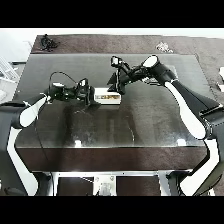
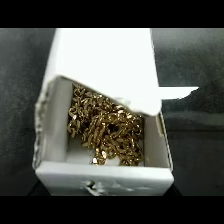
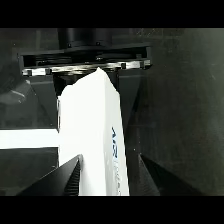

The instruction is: Fold the box and place the chain.

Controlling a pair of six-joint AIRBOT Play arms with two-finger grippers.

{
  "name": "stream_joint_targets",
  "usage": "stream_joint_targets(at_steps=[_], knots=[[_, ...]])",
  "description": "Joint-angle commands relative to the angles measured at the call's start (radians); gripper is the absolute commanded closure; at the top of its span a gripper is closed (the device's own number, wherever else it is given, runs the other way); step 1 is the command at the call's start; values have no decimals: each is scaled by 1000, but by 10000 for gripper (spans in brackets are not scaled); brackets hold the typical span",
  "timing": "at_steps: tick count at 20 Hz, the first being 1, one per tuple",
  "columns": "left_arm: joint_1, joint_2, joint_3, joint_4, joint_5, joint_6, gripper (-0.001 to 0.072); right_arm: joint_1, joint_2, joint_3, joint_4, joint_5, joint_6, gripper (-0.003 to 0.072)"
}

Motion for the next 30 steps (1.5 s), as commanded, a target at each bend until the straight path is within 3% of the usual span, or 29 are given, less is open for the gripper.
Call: stream_joint_targets(at_steps=[1,18,19,24,25,27,30], knots=[[0,0,0,0,0,-1,248,-1,2,-13,-2,0,-1,321],[0,0,0,0,1,0,248,39,-1,-124,-23,16,3,320],[0,0,0,0,1,0,248,35,-1,-126,-23,16,1,349],[0,0,0,0,1,-1,248,19,31,-82,-13,-8,-9,347],[0,0,0,0,0,-1,248,20,43,-76,-12,-8,-8,343],[0,0,0,0,1,0,248,21,58,-75,-13,-6,5,232],[0,0,0,0,1,-1,248,21,58,-90,-14,-6,10,227]])
